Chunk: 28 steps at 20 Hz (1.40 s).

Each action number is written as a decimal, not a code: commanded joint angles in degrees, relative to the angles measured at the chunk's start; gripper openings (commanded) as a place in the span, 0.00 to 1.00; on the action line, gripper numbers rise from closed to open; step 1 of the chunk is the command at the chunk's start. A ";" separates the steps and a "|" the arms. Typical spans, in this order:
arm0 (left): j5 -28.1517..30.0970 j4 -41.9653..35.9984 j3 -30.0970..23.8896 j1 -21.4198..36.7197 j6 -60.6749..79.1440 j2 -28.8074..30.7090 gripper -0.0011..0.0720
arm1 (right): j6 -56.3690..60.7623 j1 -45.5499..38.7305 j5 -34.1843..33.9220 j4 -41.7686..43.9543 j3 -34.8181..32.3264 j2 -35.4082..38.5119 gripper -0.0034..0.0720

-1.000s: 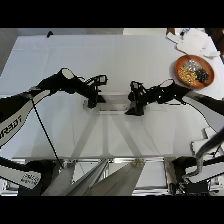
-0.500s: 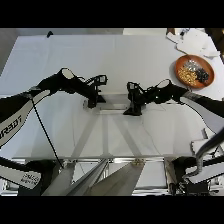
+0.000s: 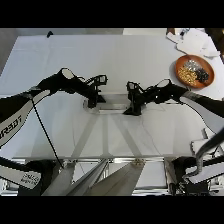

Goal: Fold the box and place the chain.

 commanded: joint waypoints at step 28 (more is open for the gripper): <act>0.00 0.04 -0.02 0.00 0.02 -0.02 0.03 | -0.15 0.04 0.11 -1.79 0.35 -0.04 0.65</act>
